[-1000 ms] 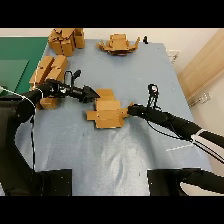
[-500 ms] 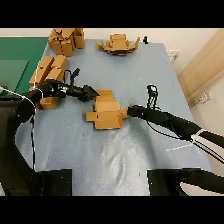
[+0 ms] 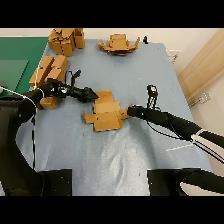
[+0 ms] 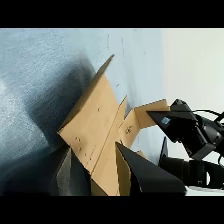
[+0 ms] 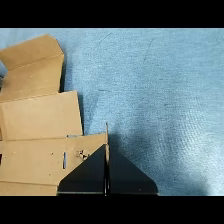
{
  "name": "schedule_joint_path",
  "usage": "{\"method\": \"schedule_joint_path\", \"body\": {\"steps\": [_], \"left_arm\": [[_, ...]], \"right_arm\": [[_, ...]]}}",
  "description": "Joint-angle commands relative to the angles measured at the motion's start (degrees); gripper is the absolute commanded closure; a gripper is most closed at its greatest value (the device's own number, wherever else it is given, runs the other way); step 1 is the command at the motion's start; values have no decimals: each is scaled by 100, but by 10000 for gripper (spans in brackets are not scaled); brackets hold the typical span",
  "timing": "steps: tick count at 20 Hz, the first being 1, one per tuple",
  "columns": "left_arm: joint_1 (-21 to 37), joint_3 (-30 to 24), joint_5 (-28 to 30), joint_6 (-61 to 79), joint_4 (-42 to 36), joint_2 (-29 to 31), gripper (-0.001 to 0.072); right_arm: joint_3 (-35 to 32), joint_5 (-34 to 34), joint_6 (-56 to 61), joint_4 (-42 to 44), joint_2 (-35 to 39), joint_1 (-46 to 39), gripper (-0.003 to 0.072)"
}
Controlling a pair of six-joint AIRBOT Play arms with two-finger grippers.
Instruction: Fold the box.
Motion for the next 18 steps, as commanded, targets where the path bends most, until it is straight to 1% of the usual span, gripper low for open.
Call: {"method": "schedule_joint_path", "body": {"steps": [1, 4, 7, 8, 9, 10, 14, 15, 18], "left_arm": [[-92, 262, -96, -162, 260, -120, 311], [-114, 431, -85, -195, 343, -127, 311], [-116, 437, -79, -197, 363, -131, 312], [-114, 437, -72, -192, 361, -131, 409], [-114, 437, -66, -173, 358, -131, 593], [-114, 437, -55, -146, 356, -131, 614], [-114, 437, -83, 50, 306, -129, 614], [-111, 439, -146, 223, 295, -129, 696], [-114, 592, -671, 942, 302, -129, 691]], "right_arm": [[0, -57, 2, 0, -2, 7, 680], [0, -76, 2, 0, -2, 9, 679], [0, -83, 2, 0, -2, 9, 679], [0, -83, 2, 0, -2, 9, 679], [0, -83, 2, 0, -2, 9, 679], [0, -83, 2, 0, -2, 9, 679], [0, -83, -2, -24, -2, 9, 679], [0, -83, -4, -138, 2, 9, 679], [4, -90, -4, -605, 79, 9, 678]]}}
